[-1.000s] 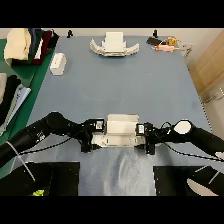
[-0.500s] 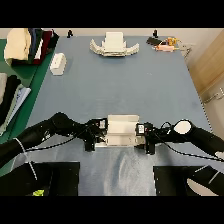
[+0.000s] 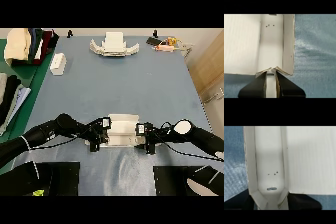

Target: Fold the box.

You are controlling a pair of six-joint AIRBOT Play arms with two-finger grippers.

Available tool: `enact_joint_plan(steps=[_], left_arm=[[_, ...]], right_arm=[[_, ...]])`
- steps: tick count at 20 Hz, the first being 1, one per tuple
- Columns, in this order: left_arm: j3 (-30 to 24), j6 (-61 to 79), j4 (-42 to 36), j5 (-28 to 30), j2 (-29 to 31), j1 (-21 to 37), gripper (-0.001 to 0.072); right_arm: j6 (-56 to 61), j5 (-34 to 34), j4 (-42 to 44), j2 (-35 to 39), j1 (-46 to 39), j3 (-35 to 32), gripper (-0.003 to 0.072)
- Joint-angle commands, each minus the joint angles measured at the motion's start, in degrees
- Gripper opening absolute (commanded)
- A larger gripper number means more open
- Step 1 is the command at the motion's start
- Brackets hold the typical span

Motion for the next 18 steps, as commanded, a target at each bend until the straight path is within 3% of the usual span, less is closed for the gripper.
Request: enact_joint_plan(steps=[1, 5, 6, 7, 8, 17, 18], left_arm=[[0.0, 0.0, -2.0, 1.5, -0.4, -0.9, 0.0164], [0.0, -0.3, -2.0, 1.4, -0.4, -0.9, 0.0185], [-0.1, -0.5, -2.1, 1.4, -0.4, -0.9, 0.0289], [-0.2, -0.9, -2.2, 1.4, -0.4, -0.9, 0.0482], [-0.3, -2.4, -2.2, 1.4, -0.4, -0.9, 0.0557], [-0.2, -3.9, -2.0, 0.7, -0.3, -0.9, 0.0553], [-0.2, -4.5, -2.0, 0.4, -0.3, -0.9, 0.0490]], right_arm=[[0.0, 0.0, 0.0, 0.0, 0.0, 0.0, 0.0494], [0.0, 0.0, 0.0, 0.0, 0.0, 0.0, 0.0495], [0.0, 0.0, 0.0, 0.0, 0.0, 0.0, 0.0495], [0.0, 0.0, 0.0, 0.0, 0.0, 0.0, 0.0495], [0.0, 0.0, 0.0, 0.0, 0.0, 0.0, 0.0495], [0.0, 0.0, 0.0, 0.0, 0.0, 0.0, 0.0495], [0.0, 0.0, 0.1, 0.0, 0.0, 0.0, 0.0495]])
